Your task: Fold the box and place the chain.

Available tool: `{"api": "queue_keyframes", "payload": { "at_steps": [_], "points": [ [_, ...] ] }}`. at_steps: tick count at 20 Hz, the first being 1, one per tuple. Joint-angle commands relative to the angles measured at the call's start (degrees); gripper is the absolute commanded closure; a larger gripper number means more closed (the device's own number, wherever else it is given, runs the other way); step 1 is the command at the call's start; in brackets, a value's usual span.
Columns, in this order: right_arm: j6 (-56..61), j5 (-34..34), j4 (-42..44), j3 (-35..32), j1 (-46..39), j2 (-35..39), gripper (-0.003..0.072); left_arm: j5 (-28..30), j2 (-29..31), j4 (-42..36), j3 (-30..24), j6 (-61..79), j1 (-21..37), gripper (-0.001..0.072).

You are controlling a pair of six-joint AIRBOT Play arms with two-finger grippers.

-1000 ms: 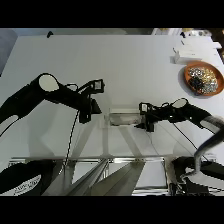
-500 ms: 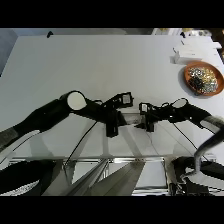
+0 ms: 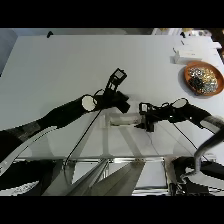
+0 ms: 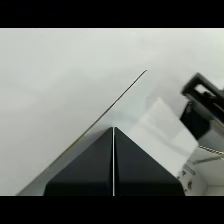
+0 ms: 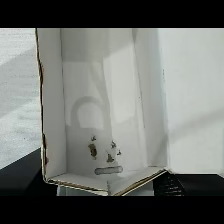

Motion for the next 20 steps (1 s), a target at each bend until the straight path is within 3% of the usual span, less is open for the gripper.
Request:
{"api": "queue_keyframes", "payload": {
  "at_steps": [1, 6, 8, 10, 13, 20],
  "points": [
    [0.0, 0.0, 0.0, 0.0, 0.0, 0.0, 0.0307, -0.3, -3.4, -0.3, 0.0, -4.3, 0.5, 0.0704],
    [0.0, 0.0, 0.0, 0.0, 0.0, 0.0, 0.0307, -10.9, 1.0, 1.9, 0.0, -4.3, 1.6, 0.0708],
    [0.0, 0.0, 0.0, 0.0, 0.0, 0.0, 0.0307, -17.9, 5.4, 8.1, 0.0, -4.3, 2.4, 0.0709],
    [0.0, 0.0, 0.0, 0.0, 0.0, 0.0, 0.0307, -26.5, 9.7, 19.8, 0.0, -4.3, 2.3, 0.0709],
    [0.0, 0.0, 0.0, 0.0, 0.0, 0.0, 0.0307, -37.6, 11.4, 29.4, 0.0, -4.7, 2.3, 0.0708],
    [0.0, 0.0, 0.0, 0.0, 0.0, 0.0, 0.0307, -43.4, 7.4, 40.9, -0.2, -4.4, 2.4, 0.0708]
  ]
}}
